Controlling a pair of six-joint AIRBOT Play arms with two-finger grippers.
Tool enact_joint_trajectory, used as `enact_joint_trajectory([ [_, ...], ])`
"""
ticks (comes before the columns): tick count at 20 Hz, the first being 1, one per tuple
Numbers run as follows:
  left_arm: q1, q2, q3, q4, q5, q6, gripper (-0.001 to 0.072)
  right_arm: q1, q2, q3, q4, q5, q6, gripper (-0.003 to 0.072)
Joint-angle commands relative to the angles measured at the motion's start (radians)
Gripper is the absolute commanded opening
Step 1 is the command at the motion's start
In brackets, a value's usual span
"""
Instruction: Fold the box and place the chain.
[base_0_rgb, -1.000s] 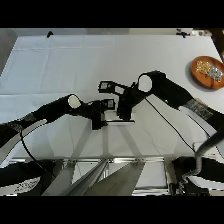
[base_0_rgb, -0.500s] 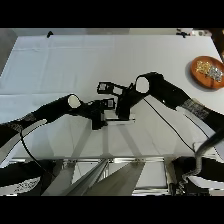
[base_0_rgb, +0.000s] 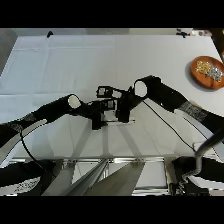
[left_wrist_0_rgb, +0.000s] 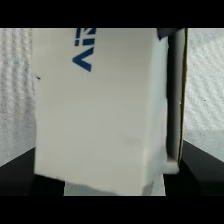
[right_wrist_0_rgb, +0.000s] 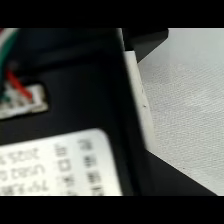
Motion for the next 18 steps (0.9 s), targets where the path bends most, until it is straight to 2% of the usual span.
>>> enact_joint_trajectory([
  [1, 0.0, 0.001, 0.0, -0.003, 0.0, -0.004, 0.0135, 0.004, 0.006, -0.004, -0.029, 0.064, 0.001, 0.0319],
  [12, 0.0, 0.001, 0.0, -0.003, 0.0, -0.004, 0.0135, 0.004, 0.007, -0.037, -0.062, 0.066, -0.002, 0.0321],
  [14, 0.0, 0.001, 0.0, -0.003, 0.0, -0.004, 0.0135, 0.003, 0.01, -0.038, -0.062, 0.066, -0.002, 0.0348],
  [18, 0.0, 0.001, 0.0, -0.003, 0.0, -0.004, 0.0135, 0.002, 0.062, -0.038, -0.062, 0.03, -0.003, 0.0348],
])
